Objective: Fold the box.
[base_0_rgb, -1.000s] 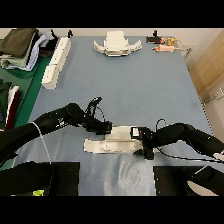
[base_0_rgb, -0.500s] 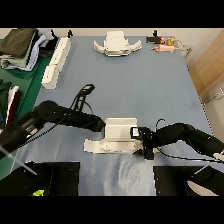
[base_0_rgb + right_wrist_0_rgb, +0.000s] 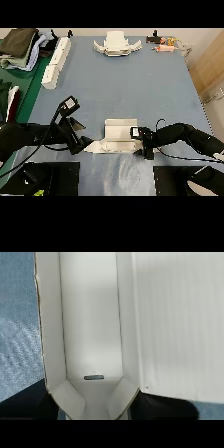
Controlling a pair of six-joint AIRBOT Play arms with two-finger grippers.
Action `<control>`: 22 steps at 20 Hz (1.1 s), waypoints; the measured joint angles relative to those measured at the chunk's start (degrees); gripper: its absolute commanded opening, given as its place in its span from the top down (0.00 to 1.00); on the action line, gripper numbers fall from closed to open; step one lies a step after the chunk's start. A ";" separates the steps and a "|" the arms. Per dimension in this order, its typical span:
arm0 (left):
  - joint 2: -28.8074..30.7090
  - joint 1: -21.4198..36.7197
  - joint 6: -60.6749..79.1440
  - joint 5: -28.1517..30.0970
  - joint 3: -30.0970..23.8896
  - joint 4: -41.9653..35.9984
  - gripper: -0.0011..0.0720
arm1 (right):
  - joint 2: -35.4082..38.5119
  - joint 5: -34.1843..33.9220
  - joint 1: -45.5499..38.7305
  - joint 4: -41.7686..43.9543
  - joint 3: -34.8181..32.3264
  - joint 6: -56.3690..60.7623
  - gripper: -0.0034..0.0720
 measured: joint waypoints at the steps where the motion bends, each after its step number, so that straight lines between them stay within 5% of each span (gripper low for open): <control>1: 0.20 0.00 2.38 -0.02 -0.90 0.22 0.04 | 0.00 0.00 0.00 0.00 0.00 0.02 0.29; 9: -5.81 0.02 23.23 3.61 -4.02 -2.03 0.04 | 0.00 0.00 0.00 0.00 0.00 0.02 0.29; 17: -20.79 0.04 46.66 6.40 -5.84 -13.44 0.04 | 0.00 -0.02 0.00 0.00 0.00 0.02 0.29; 19: -23.19 0.04 49.00 7.32 -5.97 -14.58 0.20 | 0.00 0.02 0.00 0.00 0.00 0.04 0.29; 22: -25.14 -1.16 50.95 7.78 -6.03 -16.11 0.19 | -0.02 -0.02 0.00 0.00 0.00 0.02 0.29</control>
